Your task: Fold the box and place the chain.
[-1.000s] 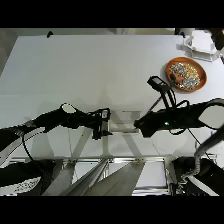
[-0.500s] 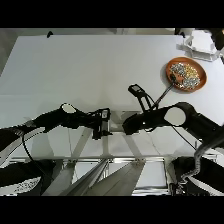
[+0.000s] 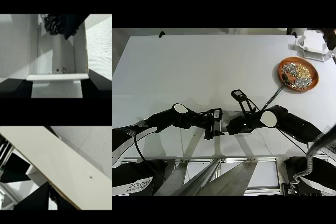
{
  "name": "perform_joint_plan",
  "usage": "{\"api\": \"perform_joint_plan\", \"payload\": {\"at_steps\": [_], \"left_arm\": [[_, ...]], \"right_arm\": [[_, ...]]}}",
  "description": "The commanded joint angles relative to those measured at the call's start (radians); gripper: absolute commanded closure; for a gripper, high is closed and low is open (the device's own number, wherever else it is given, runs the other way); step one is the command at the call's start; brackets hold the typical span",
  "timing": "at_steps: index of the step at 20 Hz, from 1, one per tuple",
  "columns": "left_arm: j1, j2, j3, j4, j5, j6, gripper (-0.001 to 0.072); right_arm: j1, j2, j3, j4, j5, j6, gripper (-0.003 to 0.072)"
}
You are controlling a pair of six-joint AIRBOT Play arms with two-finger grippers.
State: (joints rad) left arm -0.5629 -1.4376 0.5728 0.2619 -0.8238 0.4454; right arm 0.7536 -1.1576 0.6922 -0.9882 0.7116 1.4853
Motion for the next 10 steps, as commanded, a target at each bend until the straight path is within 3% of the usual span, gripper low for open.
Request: {"api": "perform_joint_plan", "payload": {"at_steps": [1,6,10], "left_arm": [[0.000,0.000,0.001,0.000,0.000,0.000,0.0577],[0.000,0.000,0.001,0.000,0.000,0.000,0.0577],[0.000,0.000,0.001,0.000,0.000,0.000,0.0577]], "right_arm": [[0.008,-0.016,0.000,-0.002,-0.039,0.003,0.0490],[0.006,0.012,0.000,-0.002,0.000,0.003,0.0487],[-0.015,0.149,0.000,-0.010,0.042,0.003,0.0487]]}}
